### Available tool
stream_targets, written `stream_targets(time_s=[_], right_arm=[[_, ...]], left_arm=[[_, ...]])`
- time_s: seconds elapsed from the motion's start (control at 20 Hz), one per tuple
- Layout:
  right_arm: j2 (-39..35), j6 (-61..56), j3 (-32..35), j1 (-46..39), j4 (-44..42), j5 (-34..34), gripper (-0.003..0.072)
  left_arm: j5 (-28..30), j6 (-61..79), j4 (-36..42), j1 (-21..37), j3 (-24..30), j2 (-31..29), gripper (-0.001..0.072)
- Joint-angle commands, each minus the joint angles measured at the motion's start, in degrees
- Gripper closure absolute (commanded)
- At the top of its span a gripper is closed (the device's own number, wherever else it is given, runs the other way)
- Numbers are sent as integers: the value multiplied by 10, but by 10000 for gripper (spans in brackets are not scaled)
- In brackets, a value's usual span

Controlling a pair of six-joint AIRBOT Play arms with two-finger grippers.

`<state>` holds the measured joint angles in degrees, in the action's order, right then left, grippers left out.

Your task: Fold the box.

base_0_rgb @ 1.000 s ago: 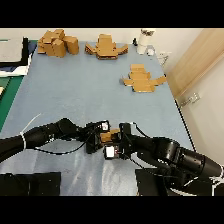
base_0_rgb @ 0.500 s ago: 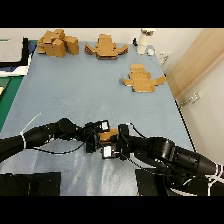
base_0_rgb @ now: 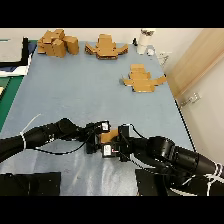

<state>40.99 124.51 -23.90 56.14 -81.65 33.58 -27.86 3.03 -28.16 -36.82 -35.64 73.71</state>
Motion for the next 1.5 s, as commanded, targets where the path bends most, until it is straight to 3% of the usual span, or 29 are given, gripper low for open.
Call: stream_targets(time_s=[0.0, 0.05, 0.1, 0.35, 0.4, 0.5, 0.55, 0.6, 0.75, 1.0, 1.1, 1.45], right_arm=[[-8, 0, -5, 0, 2, 14, 578], [-13, 0, -9, 0, 7, 16, 542], [-19, 0, -12, 0, 9, 17, 337], [-61, -22, -13, 0, 9, 40, 313], [-75, -57, -13, 0, -5, 56, 328], [-107, -195, -13, 0, -84, 113, 500], [-120, -294, -11, 0, -144, 134, 527], [-129, -389, -6, 0, -201, 140, 682], [-143, -594, 42, 0, -293, 68, 684], [-120, -811, 140, -3, -291, -266, 684], [-93, -832, 146, -16, -291, -294, 684], [-63, -835, 146, -38, -283, -289, 684]], left_arm=[[3, -1, -1, 0, 0, 0, 152], [3, -1, -1, 0, 0, 0, 152], [3, -1, -1, 0, 0, 0, 152], [3, -1, -1, 0, 0, 0, 152], [3, -1, -1, 0, 0, 0, 152], [3, -1, -1, 0, 0, 0, 152], [3, -1, -1, 0, 0, 0, 152], [3, -1, -1, 0, 0, 0, 152], [3, -1, -1, 0, 0, 0, 152], [3, -1, -1, 0, 0, 0, 152], [3, -1, -1, 0, 0, 0, 152], [3, -1, -1, 0, 0, 0, 152]])
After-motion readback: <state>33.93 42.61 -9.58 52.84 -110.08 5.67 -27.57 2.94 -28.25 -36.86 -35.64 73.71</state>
